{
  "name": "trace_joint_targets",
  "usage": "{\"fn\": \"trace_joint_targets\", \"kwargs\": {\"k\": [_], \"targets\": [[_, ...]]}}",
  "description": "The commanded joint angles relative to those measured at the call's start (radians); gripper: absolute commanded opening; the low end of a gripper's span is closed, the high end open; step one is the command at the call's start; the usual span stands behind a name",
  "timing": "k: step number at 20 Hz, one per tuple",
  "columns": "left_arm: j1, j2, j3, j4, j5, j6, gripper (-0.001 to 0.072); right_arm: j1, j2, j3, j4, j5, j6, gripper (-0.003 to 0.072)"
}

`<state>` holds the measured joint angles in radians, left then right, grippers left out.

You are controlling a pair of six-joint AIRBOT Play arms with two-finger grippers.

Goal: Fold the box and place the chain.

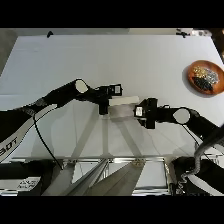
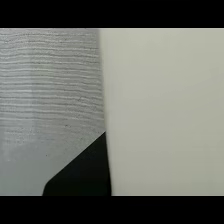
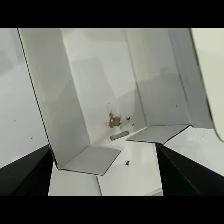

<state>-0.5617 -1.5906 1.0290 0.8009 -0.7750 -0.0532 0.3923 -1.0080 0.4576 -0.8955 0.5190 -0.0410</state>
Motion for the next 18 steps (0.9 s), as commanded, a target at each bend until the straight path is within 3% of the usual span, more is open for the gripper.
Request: {"fn": "trace_joint_targets", "kwargs": {"k": [1,9,13,18], "targets": [[-0.001,-0.001,0.000,0.000,0.000,0.001,0.0014,0.000,-0.001,0.000,0.041,-0.027,-0.021,0.0702],[-0.001,-0.001,0.000,0.000,0.000,0.001,0.0014,-0.093,-0.001,0.008,0.079,0.019,-0.053,0.0701],[-0.001,-0.001,0.000,0.000,0.000,0.001,0.0014,-0.093,-0.035,0.012,0.272,0.019,-0.189,0.0700],[-0.001,-0.001,0.000,0.000,0.000,0.001,0.0014,-0.093,-0.088,0.013,0.295,0.017,-0.232,0.0696]]}}
